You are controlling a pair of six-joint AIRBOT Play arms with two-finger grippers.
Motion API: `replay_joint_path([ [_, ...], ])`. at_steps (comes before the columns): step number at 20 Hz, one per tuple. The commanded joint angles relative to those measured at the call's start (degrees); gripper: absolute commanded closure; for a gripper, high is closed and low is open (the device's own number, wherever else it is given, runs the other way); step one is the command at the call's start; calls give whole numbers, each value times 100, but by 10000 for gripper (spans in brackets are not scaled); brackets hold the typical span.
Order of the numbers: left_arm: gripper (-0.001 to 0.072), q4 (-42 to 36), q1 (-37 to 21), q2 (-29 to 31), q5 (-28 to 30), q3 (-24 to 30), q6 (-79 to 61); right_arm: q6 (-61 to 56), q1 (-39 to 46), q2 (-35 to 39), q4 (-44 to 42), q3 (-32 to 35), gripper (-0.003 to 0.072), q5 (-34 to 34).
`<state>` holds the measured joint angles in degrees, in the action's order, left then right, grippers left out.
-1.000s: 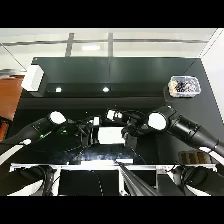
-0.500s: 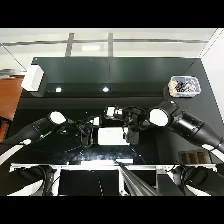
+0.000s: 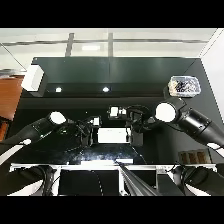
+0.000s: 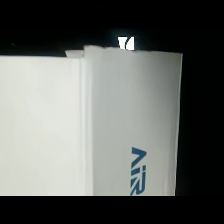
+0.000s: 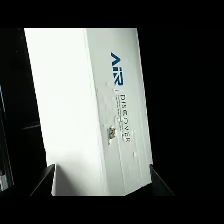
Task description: Fold the box and place the chain.
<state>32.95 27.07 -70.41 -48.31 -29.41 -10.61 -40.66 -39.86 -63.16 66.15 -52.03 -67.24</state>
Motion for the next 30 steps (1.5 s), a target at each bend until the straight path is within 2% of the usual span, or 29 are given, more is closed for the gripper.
replay_joint_path([
  [1,221,22,4,-7,4,4,2,44,28,33,-101,238,-31,153],
  [7,221,22,4,-7,11,2,13,87,28,17,-96,404,-32,570],
  [24,221,22,4,-7,11,2,13,105,26,-254,-109,439,-19,732],
  [25,222,22,4,-7,11,2,13,105,26,-254,-114,439,105,730],
  [26,221,22,4,-7,11,2,13,105,26,-254,-116,439,281,719],
  [27,221,22,4,-7,11,2,13,105,28,-254,-116,439,365,708],
  [28,222,22,4,-7,11,2,13,105,28,-254,-116,437,387,708],
  [30,221,22,4,-7,11,2,13,105,28,-254,-116,437,388,708],
])
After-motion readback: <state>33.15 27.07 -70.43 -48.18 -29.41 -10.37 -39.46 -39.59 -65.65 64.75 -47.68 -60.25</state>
